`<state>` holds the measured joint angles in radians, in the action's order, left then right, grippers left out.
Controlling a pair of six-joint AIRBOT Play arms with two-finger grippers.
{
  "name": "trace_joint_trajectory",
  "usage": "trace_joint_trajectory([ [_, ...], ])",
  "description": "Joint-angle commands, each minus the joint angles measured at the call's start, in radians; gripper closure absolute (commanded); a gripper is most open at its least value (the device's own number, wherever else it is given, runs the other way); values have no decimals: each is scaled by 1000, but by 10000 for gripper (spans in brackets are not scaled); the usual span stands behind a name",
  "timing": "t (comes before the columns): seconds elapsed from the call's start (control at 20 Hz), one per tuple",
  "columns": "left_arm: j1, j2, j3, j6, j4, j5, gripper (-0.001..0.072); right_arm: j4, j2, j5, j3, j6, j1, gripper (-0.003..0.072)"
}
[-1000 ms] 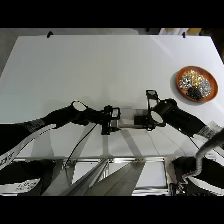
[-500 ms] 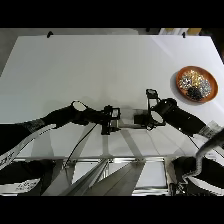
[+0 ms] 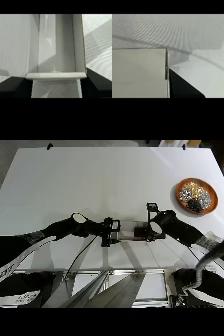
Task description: Fold the box and place the chain.
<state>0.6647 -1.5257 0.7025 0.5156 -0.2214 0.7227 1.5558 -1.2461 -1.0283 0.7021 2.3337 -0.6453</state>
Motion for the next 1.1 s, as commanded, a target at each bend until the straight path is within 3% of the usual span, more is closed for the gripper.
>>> trace_joint_trajectory([
  [0.0,0,0,0,0,0,0,320,-20,-14,-5,0,0,0,622],
  [0.1,0,0,0,0,0,0,320,-20,-14,-5,0,-1,0,672],
  [0.3,0,0,0,0,0,0,320,-20,-11,-9,0,-5,0,671],
  [0.35,0,0,0,0,0,0,320,-19,-9,-10,0,-5,0,638],
  [0.45,0,0,0,0,0,0,320,-18,9,-11,0,-26,0,422],
  [0.5,0,0,0,0,0,0,320,-17,28,-11,0,-65,0,361],
  [0.85,0,0,0,0,0,0,320,-8,312,-98,5,-379,7,364],
  [1.0,0,0,0,0,0,0,320,-16,393,-166,116,-455,111,368],
  [1.05,0,0,0,0,0,0,320,-13,392,-192,177,-512,165,412],
])
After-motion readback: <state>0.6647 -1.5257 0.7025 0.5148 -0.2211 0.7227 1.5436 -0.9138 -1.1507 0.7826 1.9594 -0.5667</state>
